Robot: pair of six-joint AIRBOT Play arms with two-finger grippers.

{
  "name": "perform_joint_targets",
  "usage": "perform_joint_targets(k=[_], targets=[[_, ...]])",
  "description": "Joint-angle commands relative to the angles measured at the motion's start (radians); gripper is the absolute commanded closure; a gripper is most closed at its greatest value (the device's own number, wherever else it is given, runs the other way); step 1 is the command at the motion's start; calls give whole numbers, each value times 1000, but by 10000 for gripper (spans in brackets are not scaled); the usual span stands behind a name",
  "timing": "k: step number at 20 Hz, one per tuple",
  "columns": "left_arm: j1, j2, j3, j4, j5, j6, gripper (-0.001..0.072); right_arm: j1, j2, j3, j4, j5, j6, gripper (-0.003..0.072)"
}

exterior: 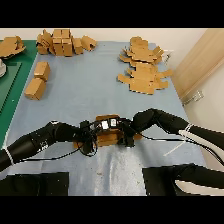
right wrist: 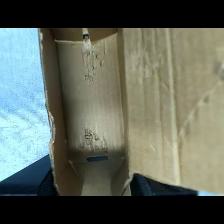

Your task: Fold the box.

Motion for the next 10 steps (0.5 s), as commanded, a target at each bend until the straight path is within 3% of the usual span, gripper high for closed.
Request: perform_joint_targets(k=[1, 8, 9, 10], targets=[[0, -11, 1, -42, 6, 4, 698, 0, -1, 0, 0, 0, 0, 243], [0, -13, 1, -70, 38, 3, 695, 0, -1, 0, 0, 0, 0, 243], [0, -13, 1, -70, 38, 3, 570, 0, -1, 0, 0, 0, 0, 243], [0, -13, 1, -77, 38, 3, 318, 0, -1, 0, 0, 0, 0, 243]])
